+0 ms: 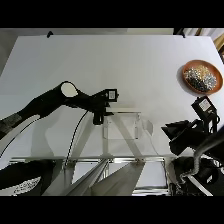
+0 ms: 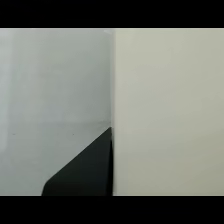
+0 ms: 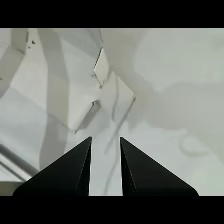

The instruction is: Fold the box and place the chain.

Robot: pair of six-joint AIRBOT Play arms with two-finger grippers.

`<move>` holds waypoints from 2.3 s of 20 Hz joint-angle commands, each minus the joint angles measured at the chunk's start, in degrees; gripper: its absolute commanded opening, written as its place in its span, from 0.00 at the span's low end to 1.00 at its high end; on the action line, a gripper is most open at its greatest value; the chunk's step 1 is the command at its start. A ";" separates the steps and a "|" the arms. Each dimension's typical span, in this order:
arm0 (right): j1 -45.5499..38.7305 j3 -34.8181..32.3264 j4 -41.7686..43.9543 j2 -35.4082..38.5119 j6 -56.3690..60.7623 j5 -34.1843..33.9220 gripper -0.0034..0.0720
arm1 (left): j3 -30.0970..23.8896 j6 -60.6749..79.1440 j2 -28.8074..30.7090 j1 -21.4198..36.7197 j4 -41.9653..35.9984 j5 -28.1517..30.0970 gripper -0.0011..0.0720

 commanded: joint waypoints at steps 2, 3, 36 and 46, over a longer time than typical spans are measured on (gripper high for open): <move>0.04 0.07 -1.11 0.46 0.07 -0.61 0.31 | 0.13 0.04 -2.80 -0.79 1.68 1.29 0.02; 0.04 0.02 -1.11 0.46 0.07 -1.11 0.31 | 0.13 0.04 -2.89 -0.79 1.70 1.40 0.02; 0.04 -0.04 -0.85 0.46 -0.50 -4.57 0.31 | 0.13 5.60 -7.91 -0.79 -4.94 4.09 0.03; 0.04 -0.07 0.83 0.46 -0.52 -4.74 0.31 | 0.13 5.60 -7.89 -0.79 -4.94 4.07 0.03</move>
